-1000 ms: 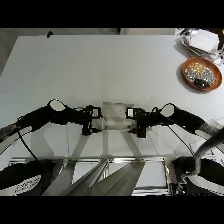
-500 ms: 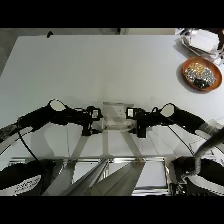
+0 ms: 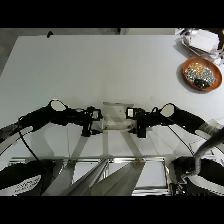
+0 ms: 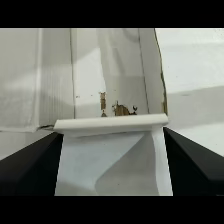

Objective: Fold the box and place the chain.

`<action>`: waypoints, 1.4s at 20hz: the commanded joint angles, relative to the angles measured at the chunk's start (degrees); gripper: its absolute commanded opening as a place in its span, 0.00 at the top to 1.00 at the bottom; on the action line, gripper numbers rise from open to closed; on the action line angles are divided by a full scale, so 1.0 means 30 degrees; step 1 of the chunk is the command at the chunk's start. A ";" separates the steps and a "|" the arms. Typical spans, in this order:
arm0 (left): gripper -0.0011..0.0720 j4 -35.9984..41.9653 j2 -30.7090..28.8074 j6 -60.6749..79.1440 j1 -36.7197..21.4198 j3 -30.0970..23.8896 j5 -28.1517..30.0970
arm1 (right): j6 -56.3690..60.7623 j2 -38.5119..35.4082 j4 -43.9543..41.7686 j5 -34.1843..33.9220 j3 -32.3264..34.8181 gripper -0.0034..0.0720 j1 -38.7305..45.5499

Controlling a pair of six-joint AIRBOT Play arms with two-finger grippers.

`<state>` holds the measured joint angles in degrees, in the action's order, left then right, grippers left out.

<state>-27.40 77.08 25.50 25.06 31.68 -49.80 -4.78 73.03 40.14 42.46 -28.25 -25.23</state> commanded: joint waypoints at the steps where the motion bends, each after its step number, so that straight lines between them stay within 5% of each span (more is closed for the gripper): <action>1: 0.02 0.0750 0.0517 0.0007 0.0444 -0.0007 0.0240 | 0.0007 0.0015 -0.0007 0.0015 0.0000 0.53 -0.0015; 9: 0.05 0.1989 0.1319 0.0015 0.1362 -0.0007 0.1486 | 0.0007 0.0015 -0.0007 0.0007 0.0000 0.53 -0.0015; 10: 0.14 0.1989 0.1319 0.0007 0.1362 -0.0007 0.1545 | 0.0007 0.0015 -0.0007 0.0007 0.0000 0.53 -0.0015; 11: 0.37 0.1982 0.1319 0.0007 0.1362 -0.0007 0.1537 | 0.0007 0.0015 -0.0007 0.0007 0.0000 0.53 -0.0015; 13: 0.68 0.1982 0.1319 0.0015 0.1362 -0.0007 0.1545 | 0.0007 0.0015 -0.0007 0.0007 0.0000 0.53 -0.0015; 28: 0.70 0.1982 0.1311 0.0007 0.1362 -0.0007 0.1530 | 0.0007 0.0015 -0.0007 0.0007 0.0000 0.53 -0.0015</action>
<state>-21.45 80.97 25.52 29.12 31.68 -45.34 -4.75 73.03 40.12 42.48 -28.25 -25.23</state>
